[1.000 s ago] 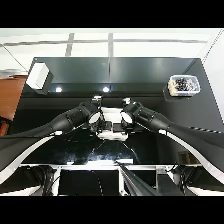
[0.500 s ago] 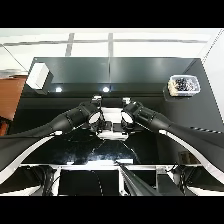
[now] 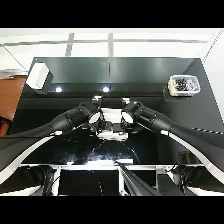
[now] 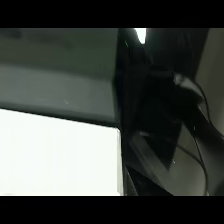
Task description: Fold the box and place the chain.
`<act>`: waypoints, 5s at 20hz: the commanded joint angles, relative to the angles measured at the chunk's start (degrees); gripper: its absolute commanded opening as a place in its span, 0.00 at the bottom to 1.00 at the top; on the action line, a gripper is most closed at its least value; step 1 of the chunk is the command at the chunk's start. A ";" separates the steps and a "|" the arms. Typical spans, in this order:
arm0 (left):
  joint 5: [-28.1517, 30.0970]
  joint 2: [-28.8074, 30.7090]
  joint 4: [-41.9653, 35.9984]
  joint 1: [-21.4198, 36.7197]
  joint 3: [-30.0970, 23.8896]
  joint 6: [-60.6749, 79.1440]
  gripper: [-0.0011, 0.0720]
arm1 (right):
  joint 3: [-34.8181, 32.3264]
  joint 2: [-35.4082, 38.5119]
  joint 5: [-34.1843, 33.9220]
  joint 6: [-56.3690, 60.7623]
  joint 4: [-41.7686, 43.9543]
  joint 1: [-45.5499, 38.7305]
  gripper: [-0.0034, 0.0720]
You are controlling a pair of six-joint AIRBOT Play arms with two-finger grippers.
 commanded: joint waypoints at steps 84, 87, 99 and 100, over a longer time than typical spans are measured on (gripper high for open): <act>0.24 -0.04 -0.24 0.04 0.02 -0.04 0.05 | 35.82 9.86 -2.95 -49.03 5.05 -58.34 0.07; 0.24 -0.04 -0.22 0.04 0.02 -0.04 0.05 | 35.89 16.39 -0.55 -50.99 9.66 -58.18 0.07; 0.00 -0.04 -0.17 0.04 0.02 -0.02 0.05 | 35.91 32.48 13.51 -55.32 20.46 -50.36 0.07; 0.02 -0.04 -0.04 0.04 0.02 -0.02 0.06 | 35.91 32.48 14.93 -55.34 20.46 -48.63 0.07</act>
